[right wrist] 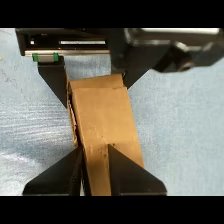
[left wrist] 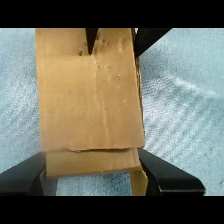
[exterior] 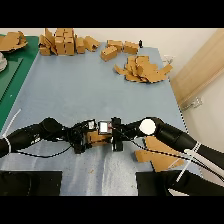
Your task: Fold the box.
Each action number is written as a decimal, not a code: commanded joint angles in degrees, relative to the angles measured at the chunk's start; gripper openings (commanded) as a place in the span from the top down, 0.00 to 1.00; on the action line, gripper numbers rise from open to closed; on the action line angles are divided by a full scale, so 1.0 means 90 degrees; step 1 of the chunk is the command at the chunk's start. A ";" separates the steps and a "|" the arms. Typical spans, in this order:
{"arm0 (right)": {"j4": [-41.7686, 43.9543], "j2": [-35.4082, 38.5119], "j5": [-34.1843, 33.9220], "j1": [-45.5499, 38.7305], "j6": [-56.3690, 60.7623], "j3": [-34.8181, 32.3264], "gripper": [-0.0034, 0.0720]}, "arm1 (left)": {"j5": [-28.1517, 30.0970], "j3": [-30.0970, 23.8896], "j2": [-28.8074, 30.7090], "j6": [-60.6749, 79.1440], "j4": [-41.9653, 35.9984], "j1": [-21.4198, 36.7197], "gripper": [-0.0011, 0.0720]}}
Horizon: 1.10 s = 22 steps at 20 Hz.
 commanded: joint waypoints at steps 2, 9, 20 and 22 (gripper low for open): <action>0.0000 -0.0015 0.0158 0.0005 0.0022 -0.0005 0.67 | 0.0000 -0.0002 0.0002 -0.0005 -0.0007 0.0000 0.34; -0.0097 -0.0010 0.0243 0.0015 0.0024 0.0005 0.62 | -0.0002 -0.0002 0.0002 -0.0005 -0.0007 0.0000 0.34; -0.0488 0.0687 0.0253 0.0000 0.2042 0.0005 0.62 | 0.0000 -0.0002 0.0002 -0.0005 -0.0007 0.0000 0.34; -0.0165 0.0971 0.0265 -0.0002 0.3055 0.0005 0.95 | 0.0000 -0.0002 0.0002 -0.0005 -0.0007 0.0000 0.34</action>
